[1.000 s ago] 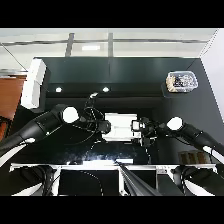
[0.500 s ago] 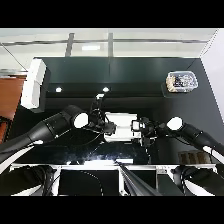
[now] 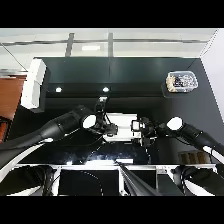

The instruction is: Fold the box and place the chain.

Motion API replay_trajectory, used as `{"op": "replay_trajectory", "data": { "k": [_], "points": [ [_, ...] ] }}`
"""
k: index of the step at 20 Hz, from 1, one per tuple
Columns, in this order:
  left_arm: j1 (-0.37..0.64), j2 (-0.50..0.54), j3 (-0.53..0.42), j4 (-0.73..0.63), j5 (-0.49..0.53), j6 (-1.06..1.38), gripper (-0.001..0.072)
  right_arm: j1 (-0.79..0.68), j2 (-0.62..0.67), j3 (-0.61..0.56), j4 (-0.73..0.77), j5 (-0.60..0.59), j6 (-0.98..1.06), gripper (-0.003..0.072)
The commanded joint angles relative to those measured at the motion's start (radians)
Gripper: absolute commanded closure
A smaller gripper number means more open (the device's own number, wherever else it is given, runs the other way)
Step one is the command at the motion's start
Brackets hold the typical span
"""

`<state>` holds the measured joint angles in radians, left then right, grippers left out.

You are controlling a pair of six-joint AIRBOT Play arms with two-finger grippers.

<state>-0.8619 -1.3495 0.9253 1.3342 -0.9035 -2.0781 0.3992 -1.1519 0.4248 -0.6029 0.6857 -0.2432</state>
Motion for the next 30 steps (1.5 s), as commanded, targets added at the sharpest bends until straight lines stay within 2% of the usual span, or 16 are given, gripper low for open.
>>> {"op": "replay_trajectory", "data": {
  "k": [1,3,5,21,22,23,26,27,30],
  "points": [
    [-0.036,-0.066,0.061,0.101,-0.035,-0.087,0.0233,0.0,0.0,0.0,0.001,0.0,0.0,0.0259],
    [-0.043,-0.093,0.091,0.146,-0.091,-0.111,0.048,0.0,0.0,0.0,0.0,0.0,0.0,0.0259],
    [-0.041,-0.104,0.107,0.157,-0.132,-0.119,0.048,0.0,0.0,0.0,0.001,0.0,0.001,0.0259],
    [-0.055,-0.138,0.113,0.142,-0.152,-0.279,0.0493,0.0,0.0,0.0,0.001,0.0,0.001,0.0259],
    [-0.054,-0.139,0.113,0.142,-0.149,-0.286,0.0504,0.0,0.0,0.0,0.001,0.0,0.001,0.0259],
    [-0.055,-0.14,0.114,0.142,-0.145,-0.286,0.0571,0.0,0.0,0.0,0.001,0.0,0.001,0.0259],
    [-0.055,-0.146,0.12,0.141,-0.145,-0.287,0.0592,0.0,0.0,0.0,0.001,0.0,0.001,0.0259],
    [-0.055,-0.148,0.124,0.142,-0.145,-0.287,0.0668,0.0,0.0,0.0,0.001,0.0,0.0,0.0259],
    [-0.055,-0.152,0.14,0.142,-0.14,-0.287,0.0681,0.0,0.0,0.0,0.001,-0.002,0.002,0.0259]
  ]
}}
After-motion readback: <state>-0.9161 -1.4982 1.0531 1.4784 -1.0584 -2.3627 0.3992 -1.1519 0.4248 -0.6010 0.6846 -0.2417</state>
